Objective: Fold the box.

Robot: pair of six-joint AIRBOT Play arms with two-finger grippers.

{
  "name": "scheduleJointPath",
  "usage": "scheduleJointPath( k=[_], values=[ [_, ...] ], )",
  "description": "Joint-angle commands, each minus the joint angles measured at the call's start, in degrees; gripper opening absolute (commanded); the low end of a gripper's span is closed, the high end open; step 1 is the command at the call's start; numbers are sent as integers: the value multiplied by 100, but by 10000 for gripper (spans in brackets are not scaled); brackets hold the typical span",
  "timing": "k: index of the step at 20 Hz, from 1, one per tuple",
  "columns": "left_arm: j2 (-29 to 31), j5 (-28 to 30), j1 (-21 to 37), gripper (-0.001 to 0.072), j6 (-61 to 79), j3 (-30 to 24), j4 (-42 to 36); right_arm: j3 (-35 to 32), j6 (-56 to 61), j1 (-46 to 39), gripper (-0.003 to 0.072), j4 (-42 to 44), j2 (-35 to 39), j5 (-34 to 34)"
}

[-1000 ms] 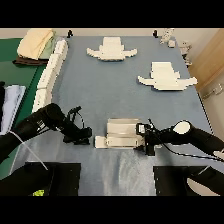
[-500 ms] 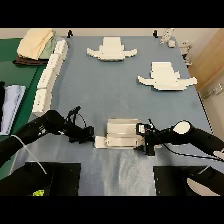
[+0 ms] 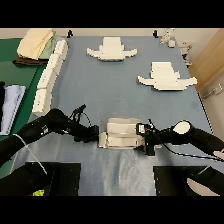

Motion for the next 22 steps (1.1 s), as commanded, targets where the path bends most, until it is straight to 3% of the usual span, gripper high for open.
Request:
scheduleJointPath(
  k=[1, 6, 8, 9, 22],
  values=[
    [125, -299, -9, 18, -83, 177, -57, 4, 0, 2, 490, 2, 4, 0],
    [138, -433, -4, 20, -308, 201, -85, 2, 2, 2, 490, 2, 4, 0],
    [138, -431, -4, 319, -306, 201, -245, 2, 2, 2, 490, 2, 4, 0],
    [138, -431, -4, 287, -302, 201, -315, 2, 2, 2, 490, 2, 4, 0],
    [125, -319, -33, 289, -114, 195, -605, 2, 2, 2, 490, 2, 4, 0]
  ],
)
